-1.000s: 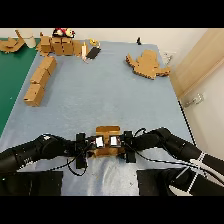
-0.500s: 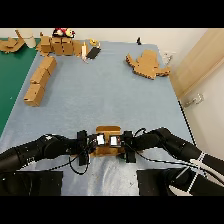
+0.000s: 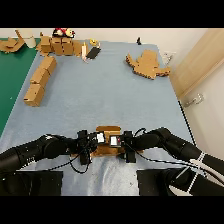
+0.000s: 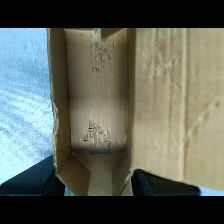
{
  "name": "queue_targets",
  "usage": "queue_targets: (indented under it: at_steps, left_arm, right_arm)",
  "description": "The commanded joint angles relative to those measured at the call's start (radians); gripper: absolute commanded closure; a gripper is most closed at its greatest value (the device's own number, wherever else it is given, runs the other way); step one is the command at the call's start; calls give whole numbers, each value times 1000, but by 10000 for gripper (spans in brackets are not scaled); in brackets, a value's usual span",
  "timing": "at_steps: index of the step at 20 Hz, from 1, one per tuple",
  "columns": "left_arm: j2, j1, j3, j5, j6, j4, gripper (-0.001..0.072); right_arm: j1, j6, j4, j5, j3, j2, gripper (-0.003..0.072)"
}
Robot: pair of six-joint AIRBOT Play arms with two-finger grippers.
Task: Fold the box.
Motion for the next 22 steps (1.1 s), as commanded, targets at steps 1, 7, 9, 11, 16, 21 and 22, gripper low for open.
queue_targets:
  at_steps: [1,7,9,11,16,21,22]
  left_arm:
    - [0,1,0,11,0,-29,677]
    - [0,1,0,9,0,-29,677]
    - [0,1,0,6,0,-29,505]
    - [0,1,0,6,0,-29,420]
    - [0,1,0,6,0,-29,414]
    - [0,1,0,6,0,-30,213]
    - [0,1,0,6,0,-44,213]
  right_arm:
    - [0,0,0,0,0,0,156]
    - [0,0,0,0,0,0,156]
    - [0,0,0,0,0,0,156]
    - [0,0,0,0,0,0,156]
    - [0,0,0,0,0,0,156]
    - [0,0,0,0,0,0,156]
    - [0,0,0,0,0,0,156]
